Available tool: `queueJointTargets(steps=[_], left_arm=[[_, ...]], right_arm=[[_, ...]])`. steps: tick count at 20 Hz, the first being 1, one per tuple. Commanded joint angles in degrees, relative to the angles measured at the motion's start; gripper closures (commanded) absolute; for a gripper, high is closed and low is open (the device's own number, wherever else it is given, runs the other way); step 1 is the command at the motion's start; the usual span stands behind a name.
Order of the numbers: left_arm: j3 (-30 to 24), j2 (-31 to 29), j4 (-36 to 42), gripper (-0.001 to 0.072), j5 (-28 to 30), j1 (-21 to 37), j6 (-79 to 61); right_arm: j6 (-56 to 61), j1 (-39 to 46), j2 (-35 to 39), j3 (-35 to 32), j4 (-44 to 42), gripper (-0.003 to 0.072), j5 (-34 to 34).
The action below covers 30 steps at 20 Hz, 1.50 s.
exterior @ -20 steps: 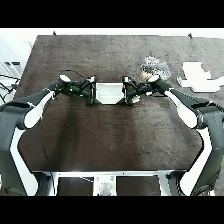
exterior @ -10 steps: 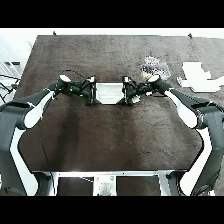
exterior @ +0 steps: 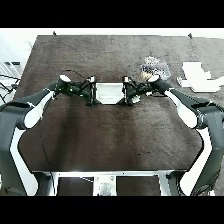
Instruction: Fold the box and place the chain.
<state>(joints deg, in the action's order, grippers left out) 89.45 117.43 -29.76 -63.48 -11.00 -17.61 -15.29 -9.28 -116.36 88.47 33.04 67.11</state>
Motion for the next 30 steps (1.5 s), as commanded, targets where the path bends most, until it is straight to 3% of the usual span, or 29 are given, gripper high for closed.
queueJointTargets(steps=[1, 20, 23, 25, 27, 30], left_arm=[[0.02, 0.04, 0.07, 0.0357, 0.04, 0.0, 0.02], [0.02, 0.04, 0.26, 0.0357, -0.11, 0.0, 0.02], [0.0, 0.02, 0.24, 0.0357, -0.15, 0.0, 0.15], [0.0, 0.04, 0.24, 0.0357, -0.17, 0.0, 0.2], [0.0, 0.02, 0.24, 0.0357, -0.2, 0.0, 0.17], [0.0, 0.02, 0.22, 0.0357, -0.17, 0.0, 0.17]], right_arm=[[0.0, -0.04, -0.04, -0.02, -0.02, 0.0178, 0.02], [0.92, 0.0, 0.02, 0.04, 0.02, 0.0176, 1.09], [1.6, 0.72, 0.31, 0.09, 0.17, 0.008, 1.05], [3.76, 1.86, 0.74, 0.07, 0.7, 0.0076, 1.11], [4.39, 2.73, 1.53, 0.04, 2.19, -0.0022, 1.16], [5.44, 4.26, 3.23, 0.07, 4.5, -0.0022, 1.53]])
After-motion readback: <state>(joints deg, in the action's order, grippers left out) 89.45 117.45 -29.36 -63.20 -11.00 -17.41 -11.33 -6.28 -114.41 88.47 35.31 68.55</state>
